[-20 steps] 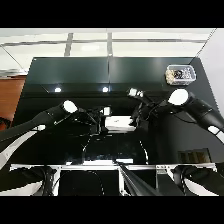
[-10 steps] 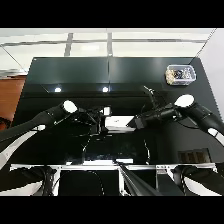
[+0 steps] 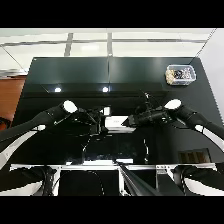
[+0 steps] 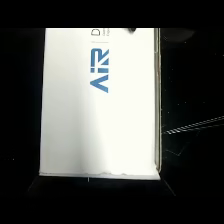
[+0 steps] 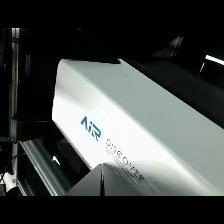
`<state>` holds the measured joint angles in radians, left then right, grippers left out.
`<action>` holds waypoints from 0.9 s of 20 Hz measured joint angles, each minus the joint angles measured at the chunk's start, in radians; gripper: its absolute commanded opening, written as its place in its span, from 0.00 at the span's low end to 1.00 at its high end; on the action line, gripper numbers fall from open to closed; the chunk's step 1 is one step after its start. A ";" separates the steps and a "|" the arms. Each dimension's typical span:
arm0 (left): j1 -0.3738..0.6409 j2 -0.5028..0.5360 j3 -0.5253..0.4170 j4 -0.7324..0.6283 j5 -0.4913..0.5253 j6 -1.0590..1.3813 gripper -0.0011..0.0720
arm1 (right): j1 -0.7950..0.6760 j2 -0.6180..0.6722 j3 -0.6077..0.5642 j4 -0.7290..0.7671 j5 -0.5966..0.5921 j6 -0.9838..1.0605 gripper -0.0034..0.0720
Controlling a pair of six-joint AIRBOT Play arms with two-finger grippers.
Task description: Fold the box and place the chain.
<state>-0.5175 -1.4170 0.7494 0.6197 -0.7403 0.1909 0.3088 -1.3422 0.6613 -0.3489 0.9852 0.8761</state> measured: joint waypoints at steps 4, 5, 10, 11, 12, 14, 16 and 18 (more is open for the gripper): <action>0.000 0.000 0.000 0.000 0.000 0.000 0.56 | -0.001 -0.003 0.005 -0.039 -0.005 0.013 0.06; 0.000 0.000 0.000 0.000 0.000 0.000 0.56 | -0.008 0.003 0.011 -0.048 0.005 0.011 0.06; 0.000 0.005 0.002 0.001 0.000 -0.009 0.82 | -0.148 0.129 0.067 -0.127 0.172 0.003 0.06; 0.001 0.012 0.005 0.002 0.000 -0.011 1.00 | -0.198 0.168 0.073 -0.146 0.212 0.008 0.06; 0.001 0.023 0.008 0.002 0.004 -0.014 1.00 | -0.245 0.204 0.077 -0.161 0.238 0.016 0.06; 0.002 0.056 0.014 0.035 0.005 -0.020 1.00 | -0.346 0.273 0.082 -0.223 0.310 0.040 0.06; 0.002 0.101 0.016 0.069 0.004 -0.030 1.00 | -0.440 0.328 0.085 -0.284 0.372 0.058 0.06; 0.001 0.146 0.020 0.066 -0.003 -0.035 0.99 | -0.516 0.363 0.087 -0.323 0.407 0.072 0.06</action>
<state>-0.5167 -1.2709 0.7696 0.6861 -0.7433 0.1558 -0.2070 -0.9794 0.7479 -0.6724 1.3922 0.9485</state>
